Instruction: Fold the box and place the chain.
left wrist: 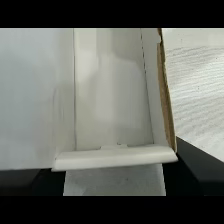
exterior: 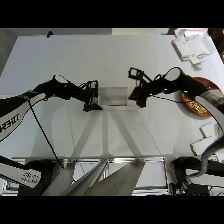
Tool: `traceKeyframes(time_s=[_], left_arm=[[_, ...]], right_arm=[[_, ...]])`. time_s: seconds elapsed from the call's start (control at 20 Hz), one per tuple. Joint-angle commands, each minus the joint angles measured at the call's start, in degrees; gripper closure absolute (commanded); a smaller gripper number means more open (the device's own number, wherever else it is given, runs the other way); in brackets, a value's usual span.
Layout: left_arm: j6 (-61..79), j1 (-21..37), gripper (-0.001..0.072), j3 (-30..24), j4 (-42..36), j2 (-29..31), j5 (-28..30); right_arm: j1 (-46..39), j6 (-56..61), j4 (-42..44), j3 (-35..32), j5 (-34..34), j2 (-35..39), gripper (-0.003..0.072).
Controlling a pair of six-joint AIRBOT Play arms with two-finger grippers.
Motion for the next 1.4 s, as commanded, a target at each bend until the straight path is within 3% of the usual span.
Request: traceKeyframes(time_s=[0.0,0.2,0.35,0.6,0.9,1.3,1.35], left_arm=[[0.04,0.02,0.0432,0.04,0.02,0.04,0.00],[0.04,0.02,0.0432,0.04,0.02,0.04,0.00],[0.04,0.02,0.0432,0.04,0.02,0.04,0.00],[0.04,0.02,0.0432,0.04,0.02,0.04,0.00],[0.04,0.02,0.0432,0.04,0.02,0.04,0.00],[0.04,0.02,0.0432,0.04,0.02,0.04,0.00],[0.04,0.02,0.0432,0.04,0.02,0.04,0.00]], right_arm=[[-5.92,14.88,-3.21,-0.02,2.01,5.40,0.0676],[-16.20,30.88,-5.20,-0.61,4.17,6.10,0.0676],[-19.28,34.56,-5.40,-3.41,5.64,3.89,0.0677],[-16.48,34.53,-1.77,-9.44,2.99,-2.23,0.0678],[-11.56,31.41,8.81,-9.49,2.01,-9.03,0.0678],[-8.15,26.45,19.02,-9.46,4.98,-9.57,0.0670],[-8.15,26.47,20.11,-9.46,5.55,-9.35,0.0577]])
